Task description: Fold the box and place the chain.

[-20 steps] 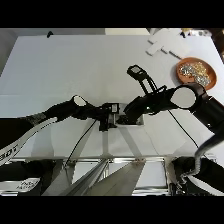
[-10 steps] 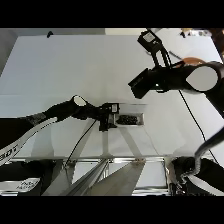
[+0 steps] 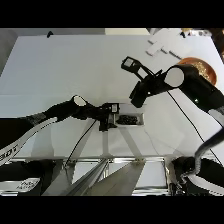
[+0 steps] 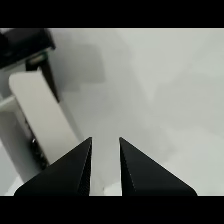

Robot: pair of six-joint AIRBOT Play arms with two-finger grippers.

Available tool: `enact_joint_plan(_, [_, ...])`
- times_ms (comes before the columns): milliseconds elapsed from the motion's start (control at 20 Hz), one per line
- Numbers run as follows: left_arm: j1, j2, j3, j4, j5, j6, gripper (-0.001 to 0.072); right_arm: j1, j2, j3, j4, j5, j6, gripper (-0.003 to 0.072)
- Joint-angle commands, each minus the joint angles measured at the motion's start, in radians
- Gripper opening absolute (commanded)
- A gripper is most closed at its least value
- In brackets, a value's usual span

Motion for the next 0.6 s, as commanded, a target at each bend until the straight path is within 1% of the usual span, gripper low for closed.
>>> enact_joint_plan(0, [0.0,0.001,0.0,0.0,0.0,0.001,0.0336,0.001,-0.009,-0.06,0.089,0.093,-0.158,0.0175])
enact_joint_plan(100, [0.0,0.001,0.0,0.0,0.0,0.0,0.0336,0.005,0.008,-0.102,0.152,0.126,-0.229,0.0175])
enact_joint_plan(350, [0.0,0.001,0.0,0.0,0.0,0.0,0.0336,0.048,0.069,-0.129,0.149,0.123,-0.325,0.0177])
enact_joint_plan(450, [0.0,0.001,0.0,0.0,0.0,0.001,0.0336,0.053,0.071,-0.129,0.134,0.109,-0.348,0.0178])
enact_joint_plan(550, [0.0,0.001,0.0,0.0,0.0,0.0,0.0336,0.063,0.071,-0.14,0.095,0.056,-0.35,0.0179])
